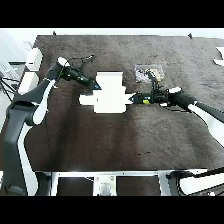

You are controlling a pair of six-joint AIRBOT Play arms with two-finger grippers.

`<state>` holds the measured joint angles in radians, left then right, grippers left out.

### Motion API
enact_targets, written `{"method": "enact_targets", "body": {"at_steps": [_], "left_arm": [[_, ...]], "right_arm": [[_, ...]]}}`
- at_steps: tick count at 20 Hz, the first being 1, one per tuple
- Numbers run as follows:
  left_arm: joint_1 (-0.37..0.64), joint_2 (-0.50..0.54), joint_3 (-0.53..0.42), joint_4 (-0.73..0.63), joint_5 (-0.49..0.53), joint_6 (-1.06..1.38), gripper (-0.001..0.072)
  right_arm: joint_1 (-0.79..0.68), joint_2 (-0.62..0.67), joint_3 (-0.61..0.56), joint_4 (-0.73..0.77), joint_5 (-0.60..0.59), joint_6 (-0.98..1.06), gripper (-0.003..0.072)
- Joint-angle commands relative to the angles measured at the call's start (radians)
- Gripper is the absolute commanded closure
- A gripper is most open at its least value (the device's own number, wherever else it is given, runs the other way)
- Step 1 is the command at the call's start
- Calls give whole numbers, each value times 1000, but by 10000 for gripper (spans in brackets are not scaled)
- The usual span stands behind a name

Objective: Fold the box and place the chain.

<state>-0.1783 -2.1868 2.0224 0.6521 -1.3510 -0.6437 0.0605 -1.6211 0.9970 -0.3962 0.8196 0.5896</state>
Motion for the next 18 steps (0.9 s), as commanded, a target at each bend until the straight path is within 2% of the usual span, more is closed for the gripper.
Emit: {"method": "enact_targets", "body": {"at_steps": [1,2,4,5,6,11,14,18], "left_arm": [[0,-1,1,-14,-5,55,686],[0,-1,1,-26,-11,80,686],[0,-1,1,-71,-22,146,687],[0,-1,1,-98,-28,200,688],[0,-1,1,-123,-31,261,689],[0,-1,-9,-152,-27,459,693],[-1,-1,-56,-152,-1,546,694],[-1,-1,-101,-151,28,620,694]], "right_arm": [[0,0,1,2,0,0,544],[-5,0,1,4,0,0,455],[-32,0,5,6,0,-5,435],[-56,0,5,31,0,-13,370],[-89,0,6,76,0,-28,336],[-230,0,5,214,19,-79,337],[-238,0,5,247,19,-106,337],[-240,0,5,363,18,-208,337]]}}
